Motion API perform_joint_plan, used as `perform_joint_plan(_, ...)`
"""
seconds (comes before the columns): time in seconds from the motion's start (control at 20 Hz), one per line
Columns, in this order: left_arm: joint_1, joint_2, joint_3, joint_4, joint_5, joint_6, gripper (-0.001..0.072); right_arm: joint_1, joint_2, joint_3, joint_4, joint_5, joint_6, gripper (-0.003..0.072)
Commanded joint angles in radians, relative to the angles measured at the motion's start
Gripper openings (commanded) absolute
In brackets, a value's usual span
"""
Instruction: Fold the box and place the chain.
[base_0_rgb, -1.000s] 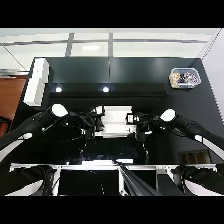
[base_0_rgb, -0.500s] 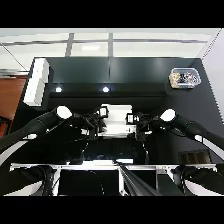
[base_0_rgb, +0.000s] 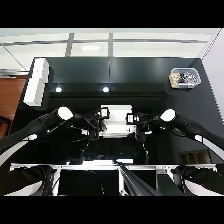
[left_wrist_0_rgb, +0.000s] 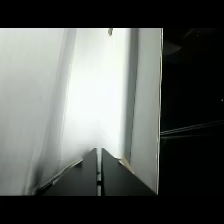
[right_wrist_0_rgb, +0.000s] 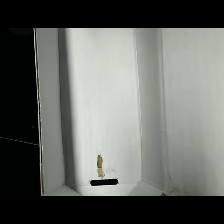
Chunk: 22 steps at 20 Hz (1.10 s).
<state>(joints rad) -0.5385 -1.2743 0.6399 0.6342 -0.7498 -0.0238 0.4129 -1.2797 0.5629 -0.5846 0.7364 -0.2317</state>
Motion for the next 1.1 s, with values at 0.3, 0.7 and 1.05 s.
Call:
perform_joint_plan(0.3,0.321,0.323,0.003,0.383,-0.118,-0.982,0.0028,0.001,0.0,0.0,0.0,0.0,0.0,0.0473)
perform_joint_plan(0.7,0.713,0.135,-0.194,0.074,-0.399,-1.181,0.0029,0.001,0.0,0.0,0.0,0.0,0.0,0.0473)
perform_joint_plan(1.05,0.512,-0.127,-0.148,-0.202,-0.37,-0.995,0.0028,0.001,0.0,0.0,0.0,0.0,0.0,0.0473)
